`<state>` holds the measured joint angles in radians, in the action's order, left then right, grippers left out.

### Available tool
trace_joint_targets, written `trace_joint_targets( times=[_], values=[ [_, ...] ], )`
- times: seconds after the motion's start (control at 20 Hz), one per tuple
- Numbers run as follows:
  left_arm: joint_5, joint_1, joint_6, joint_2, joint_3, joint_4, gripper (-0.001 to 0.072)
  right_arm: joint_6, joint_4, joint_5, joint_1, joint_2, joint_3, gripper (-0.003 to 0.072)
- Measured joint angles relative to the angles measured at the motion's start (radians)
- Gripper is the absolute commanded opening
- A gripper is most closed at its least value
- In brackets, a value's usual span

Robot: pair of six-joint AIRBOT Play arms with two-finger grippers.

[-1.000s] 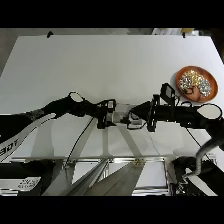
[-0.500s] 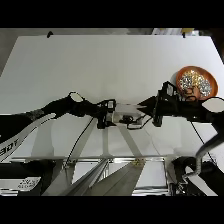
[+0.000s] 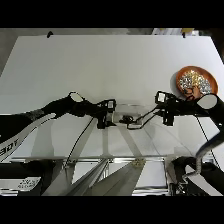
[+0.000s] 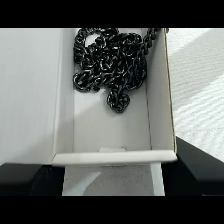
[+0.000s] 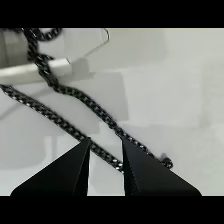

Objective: Fold the box and place the chain.

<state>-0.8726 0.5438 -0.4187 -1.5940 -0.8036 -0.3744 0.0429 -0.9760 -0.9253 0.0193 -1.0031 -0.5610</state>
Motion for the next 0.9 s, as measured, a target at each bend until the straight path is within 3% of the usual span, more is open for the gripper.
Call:
trace_joint_targets(
  times=[0.35,0.65,0.75,0.85,0.9],
  values=[
    [0.0,0.0,0.0,0.0,0.0,0.0,0.033,0.072,-0.048,0.121,0.016,-0.119,0.0,0.0218],
    [0.0,0.0,0.0,0.0,0.0,0.0,0.033,0.195,0.023,0.141,0.041,-0.178,0.0,0.0216],
    [0.0,0.0,0.0,0.0,0.0,0.0,0.033,0.22,0.034,0.146,0.051,-0.193,0.0,0.0149],
    [0.0,0.0,0.0,0.0,0.0,0.0,0.033,0.236,0.035,0.151,0.056,-0.203,0.0,0.0128],
    [0.0,0.0,0.0,0.0,0.0,0.0,0.033,0.24,0.035,0.153,0.058,-0.208,0.0,0.0071]
  ],
)
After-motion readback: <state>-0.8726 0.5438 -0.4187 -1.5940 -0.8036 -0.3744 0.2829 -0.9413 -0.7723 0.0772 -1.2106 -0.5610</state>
